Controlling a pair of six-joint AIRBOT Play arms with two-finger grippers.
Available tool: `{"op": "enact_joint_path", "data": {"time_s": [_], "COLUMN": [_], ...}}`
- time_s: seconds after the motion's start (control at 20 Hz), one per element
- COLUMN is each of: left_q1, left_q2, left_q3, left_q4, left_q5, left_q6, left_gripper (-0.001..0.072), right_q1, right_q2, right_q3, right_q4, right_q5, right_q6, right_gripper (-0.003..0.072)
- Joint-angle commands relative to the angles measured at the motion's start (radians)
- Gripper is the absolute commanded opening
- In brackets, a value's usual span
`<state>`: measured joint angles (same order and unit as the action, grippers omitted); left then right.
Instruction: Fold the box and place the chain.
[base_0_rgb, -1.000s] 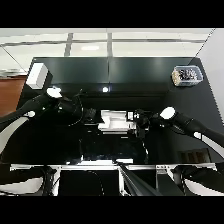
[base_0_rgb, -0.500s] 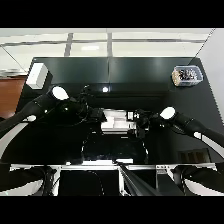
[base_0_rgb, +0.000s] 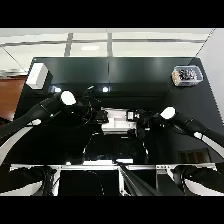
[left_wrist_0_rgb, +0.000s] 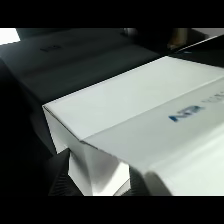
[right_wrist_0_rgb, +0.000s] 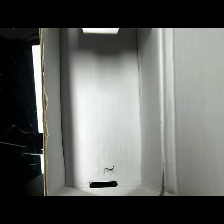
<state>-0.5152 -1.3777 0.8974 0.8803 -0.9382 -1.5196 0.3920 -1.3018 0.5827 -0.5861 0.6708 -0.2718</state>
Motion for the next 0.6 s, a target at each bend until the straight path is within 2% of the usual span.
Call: {"op": "enact_joint_path", "data": {"time_s": [0.0,0.15,0.55], "left_q1": [-0.009,-0.027,-0.172], "left_q2": [0.001,0.0,-0.002], "left_q3": [0.023,0.047,0.051], "left_q4": [0.108,0.192,0.462], "left_q5": [-0.018,-0.026,-0.016], "left_q6": [-0.071,-0.146,-0.46], "left_gripper": [0.0416,0.0408,0.0407], "right_q1": [0.001,0.001,0.001], "right_q2": [0.0,0.0,0.0], "right_q3": [0.0,0.0,0.0], "right_q4": [0.002,0.002,0.002], "right_q5": [0.001,0.001,0.0], "right_q6": [0.002,0.002,0.003], "right_gripper": [0.0443,0.0443,0.0443]}}
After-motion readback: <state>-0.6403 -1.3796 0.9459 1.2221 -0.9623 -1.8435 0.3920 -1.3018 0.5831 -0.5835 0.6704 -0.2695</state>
